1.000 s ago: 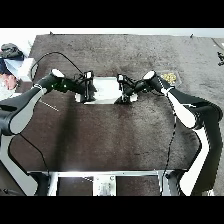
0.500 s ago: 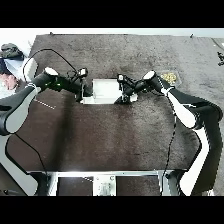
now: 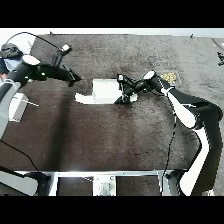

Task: Fold the box and place the chain.

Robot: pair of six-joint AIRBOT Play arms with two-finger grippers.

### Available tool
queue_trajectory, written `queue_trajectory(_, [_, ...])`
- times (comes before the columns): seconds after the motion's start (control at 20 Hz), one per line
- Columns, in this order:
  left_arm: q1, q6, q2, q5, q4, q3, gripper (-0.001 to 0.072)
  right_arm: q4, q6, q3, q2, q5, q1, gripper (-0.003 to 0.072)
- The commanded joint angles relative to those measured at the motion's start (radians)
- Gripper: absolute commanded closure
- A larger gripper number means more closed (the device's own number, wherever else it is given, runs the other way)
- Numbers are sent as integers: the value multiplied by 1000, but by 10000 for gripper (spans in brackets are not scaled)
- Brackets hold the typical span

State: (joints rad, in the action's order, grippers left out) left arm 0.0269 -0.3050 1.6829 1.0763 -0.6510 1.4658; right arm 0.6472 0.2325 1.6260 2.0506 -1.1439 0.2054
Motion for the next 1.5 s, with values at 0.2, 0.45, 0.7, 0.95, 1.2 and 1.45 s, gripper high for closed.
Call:
queue_trajectory(0.2, [-121,-404,-56,-12,-21,-147,702,0,0,0,0,0,1,223])
queue_trajectory(0.45, [-126,-459,-55,-1,-49,-286,700,0,0,0,0,0,1,223])
queue_trajectory(0.7, [-121,-492,-35,-75,25,-362,700,0,0,0,0,-1,1,223])
queue_trajectory(0.95, [-121,-500,24,-73,123,-364,700,0,0,0,0,0,1,223])
queue_trajectory(1.2, [-121,-491,95,-49,189,-364,700,0,0,0,0,0,1,223])
queue_trajectory(1.45, [-64,-419,125,-26,301,-364,700,0,0,0,0,0,1,223])
